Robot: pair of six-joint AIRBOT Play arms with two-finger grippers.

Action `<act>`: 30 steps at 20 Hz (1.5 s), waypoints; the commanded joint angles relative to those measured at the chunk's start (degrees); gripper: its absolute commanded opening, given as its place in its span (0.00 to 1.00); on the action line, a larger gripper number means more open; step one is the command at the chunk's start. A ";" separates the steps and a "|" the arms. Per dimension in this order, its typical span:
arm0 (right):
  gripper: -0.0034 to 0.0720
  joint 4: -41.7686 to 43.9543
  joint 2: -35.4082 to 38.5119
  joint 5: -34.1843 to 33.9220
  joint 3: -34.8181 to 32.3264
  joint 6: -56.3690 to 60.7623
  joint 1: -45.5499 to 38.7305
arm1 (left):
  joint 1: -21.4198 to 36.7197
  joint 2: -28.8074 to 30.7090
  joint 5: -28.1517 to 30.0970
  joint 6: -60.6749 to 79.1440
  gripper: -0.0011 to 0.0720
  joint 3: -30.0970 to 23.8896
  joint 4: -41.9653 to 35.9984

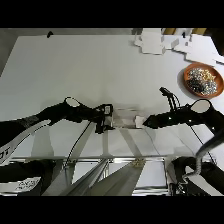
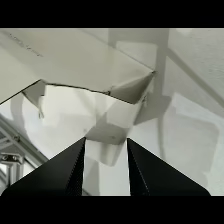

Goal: Fold the box and place the chain.

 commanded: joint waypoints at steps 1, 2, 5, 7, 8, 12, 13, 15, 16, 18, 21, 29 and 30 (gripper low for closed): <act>0.44 0.35 0.79 -0.28 -0.02 0.20 1.31 | 0.02 0.00 0.02 0.00 0.07 0.02 0.00; 0.44 0.31 0.79 -1.05 -0.02 0.63 1.33 | 0.02 0.00 0.02 0.02 0.07 0.02 0.00; 0.44 0.28 0.61 -4.57 -0.02 4.17 1.92 | 0.02 0.00 0.02 0.02 0.07 0.02 0.00; 0.49 -0.35 0.61 -8.31 0.00 8.11 4.68 | 0.02 0.00 0.00 0.00 0.07 0.02 0.00; 0.49 -2.23 0.55 -10.23 0.07 11.56 6.40 | 0.02 0.00 0.00 0.00 0.07 0.02 0.00; 0.49 -11.08 -1.86 -12.92 1.79 25.94 13.33 | 0.02 0.00 0.00 0.00 0.07 0.02 0.00; 0.49 -11.63 -2.43 -13.53 2.29 26.36 15.13 | 0.02 0.00 0.02 0.00 0.07 0.02 0.00; 0.49 -11.89 -3.37 -15.17 3.23 30.05 17.86 | 0.02 0.00 0.00 0.00 0.07 0.02 0.00; 0.49 -12.76 -3.72 -16.50 3.63 32.63 18.84 | 0.02 0.00 0.02 0.00 0.07 0.02 0.00; 0.49 -18.51 -4.44 -16.68 5.18 39.56 20.98 | 0.02 0.00 0.00 0.00 0.07 0.02 0.00; 0.49 -25.73 -6.05 -14.60 7.91 47.98 24.04 | 0.02 0.00 0.02 0.00 0.07 0.02 0.00; 0.42 -38.25 -12.31 -10.86 13.44 67.34 31.36 | 0.02 0.00 0.00 0.00 0.07 0.02 0.00; 0.40 -39.19 -13.00 -10.27 14.60 67.60 32.20 | 0.02 0.00 0.00 0.00 0.07 0.02 0.00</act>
